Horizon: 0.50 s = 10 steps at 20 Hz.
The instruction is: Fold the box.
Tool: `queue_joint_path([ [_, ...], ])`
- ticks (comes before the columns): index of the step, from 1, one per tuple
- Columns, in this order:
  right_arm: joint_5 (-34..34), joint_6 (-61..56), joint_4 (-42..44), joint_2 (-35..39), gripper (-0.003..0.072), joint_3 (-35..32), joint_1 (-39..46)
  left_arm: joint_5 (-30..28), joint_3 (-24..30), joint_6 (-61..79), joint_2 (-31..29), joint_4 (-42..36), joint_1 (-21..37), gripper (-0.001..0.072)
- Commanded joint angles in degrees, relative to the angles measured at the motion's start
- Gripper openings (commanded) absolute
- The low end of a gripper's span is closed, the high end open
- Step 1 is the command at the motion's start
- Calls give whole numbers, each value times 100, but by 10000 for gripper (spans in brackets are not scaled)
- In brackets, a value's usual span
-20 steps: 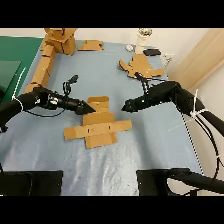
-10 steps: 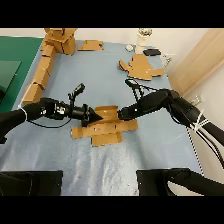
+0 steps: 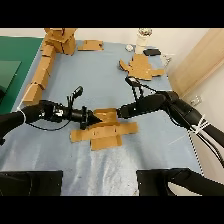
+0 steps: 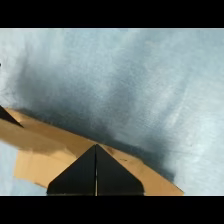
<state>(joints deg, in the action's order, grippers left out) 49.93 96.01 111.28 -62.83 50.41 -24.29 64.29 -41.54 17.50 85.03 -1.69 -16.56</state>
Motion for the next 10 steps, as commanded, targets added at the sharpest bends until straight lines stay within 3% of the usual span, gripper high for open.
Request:
queue_joint_path([
  [1,-208,-59,-74,4,4,-2,-11,-157,7,-133,35,208,162,13],
  [7,-254,-68,-72,4,4,-2,-11,103,4,-232,33,603,-170,12],
  [10,-251,-68,-74,4,4,-2,-11,129,7,-164,22,424,-310,12],
])
